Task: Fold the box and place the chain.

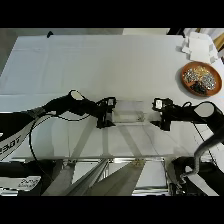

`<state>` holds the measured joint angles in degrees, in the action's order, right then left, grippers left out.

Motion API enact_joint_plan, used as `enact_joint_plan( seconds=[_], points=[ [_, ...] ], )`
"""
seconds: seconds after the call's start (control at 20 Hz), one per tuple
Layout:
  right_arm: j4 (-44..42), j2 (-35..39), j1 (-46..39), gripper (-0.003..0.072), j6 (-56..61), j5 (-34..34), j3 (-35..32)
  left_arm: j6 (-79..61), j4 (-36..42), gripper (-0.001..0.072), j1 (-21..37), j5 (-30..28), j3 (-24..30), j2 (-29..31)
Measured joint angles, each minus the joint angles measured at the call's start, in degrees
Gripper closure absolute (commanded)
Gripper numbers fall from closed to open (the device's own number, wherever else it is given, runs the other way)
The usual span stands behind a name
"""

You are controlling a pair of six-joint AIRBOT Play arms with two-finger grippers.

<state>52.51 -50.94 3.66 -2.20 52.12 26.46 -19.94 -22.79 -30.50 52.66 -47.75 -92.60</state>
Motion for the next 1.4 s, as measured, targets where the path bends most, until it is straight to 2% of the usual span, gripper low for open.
enact_joint_plan(
  seconds=[0.2, 0.55, 0.65, 0.7, 0.75, 0.8, 1.1, 1.4],
  points=[
    [-0.7, 4.3, -0.2, 0.0058, 3.8, 1.6, 0.0, 0.0, 0.0, 0.0677, 0.0, -0.1, 0.0, 0.0],
    [-12.2, 8.4, -0.3, 0.0072, 6.6, 8.2, 0.0, 0.0, 0.0, 0.0677, 0.0, -0.1, 0.0, 0.0],
    [-13.7, 8.7, -0.3, 0.0217, 8.8, 9.4, 0.0, 0.0, 0.0, 0.0677, 0.0, -0.1, 0.0, 0.0],
    [-14.1, 8.8, -0.3, 0.0354, 10.3, 9.7, 0.0, 0.0, 0.0, 0.0677, 0.0, -0.1, 0.0, 0.0],
    [-14.4, 8.9, -0.3, 0.0566, 11.7, 10.1, 0.0, 0.0, 0.0, 0.0677, 0.0, -0.1, 0.0, 0.0],
    [-14.7, 8.9, -0.3, 0.067, 13.3, 10.3, 0.0, 0.0, 0.0, 0.0677, 0.0, -0.1, 0.0, 0.0],
    [-14.8, 9.0, -0.3, 0.067, 21.9, 11.0, 0.0, 0.0, 0.0, 0.0677, 0.0, -0.1, 0.0, 0.0],
    [-12.1, 9.0, -0.3, 0.067, 23.9, 10.2, 0.0, 0.0, 0.0, 0.0682, 0.0, -0.2, 0.0, 0.0]
  ],
)
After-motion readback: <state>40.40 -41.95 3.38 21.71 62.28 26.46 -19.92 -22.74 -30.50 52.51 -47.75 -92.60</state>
